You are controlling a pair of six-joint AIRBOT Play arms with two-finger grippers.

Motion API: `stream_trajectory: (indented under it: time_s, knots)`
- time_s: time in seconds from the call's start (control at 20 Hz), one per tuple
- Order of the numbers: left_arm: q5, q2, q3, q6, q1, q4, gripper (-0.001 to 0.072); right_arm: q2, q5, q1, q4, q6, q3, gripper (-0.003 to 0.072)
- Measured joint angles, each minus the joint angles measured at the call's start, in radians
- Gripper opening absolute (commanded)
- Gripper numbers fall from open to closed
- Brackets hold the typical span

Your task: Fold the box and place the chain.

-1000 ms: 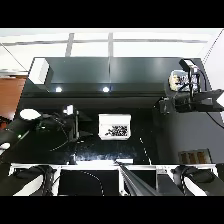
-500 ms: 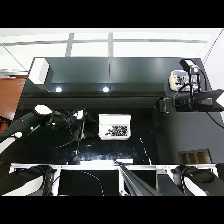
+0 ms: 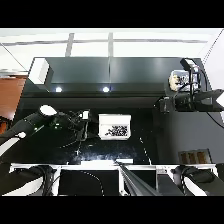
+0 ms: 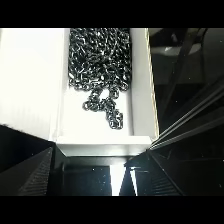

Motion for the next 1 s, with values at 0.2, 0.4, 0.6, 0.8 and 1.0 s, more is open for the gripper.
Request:
stream_trajectory:
  time_s: [0.2,0.4,0.6,0.8,1.0]
  knots:
    - [-0.008,-0.002,0.000,-0.014,-0.011,0.000,0.0708,0.000,0.000,0.000,0.000,0.000,0.000,0.0491]
    - [0.004,-0.002,0.001,-0.029,-0.025,0.002,0.0708,0.000,-0.001,0.000,0.000,0.000,0.000,0.0491]
    - [0.029,-0.002,0.002,-0.051,-0.037,0.002,0.0708,0.000,0.000,0.000,0.000,0.000,0.000,0.0491]
    - [0.038,-0.002,0.002,-0.062,-0.041,0.004,0.0707,0.000,-0.001,0.000,0.000,0.000,0.000,0.0491]
    - [0.042,-0.002,0.002,-0.065,-0.043,0.006,0.0703,0.000,-0.001,0.000,0.000,0.000,0.000,0.0491]
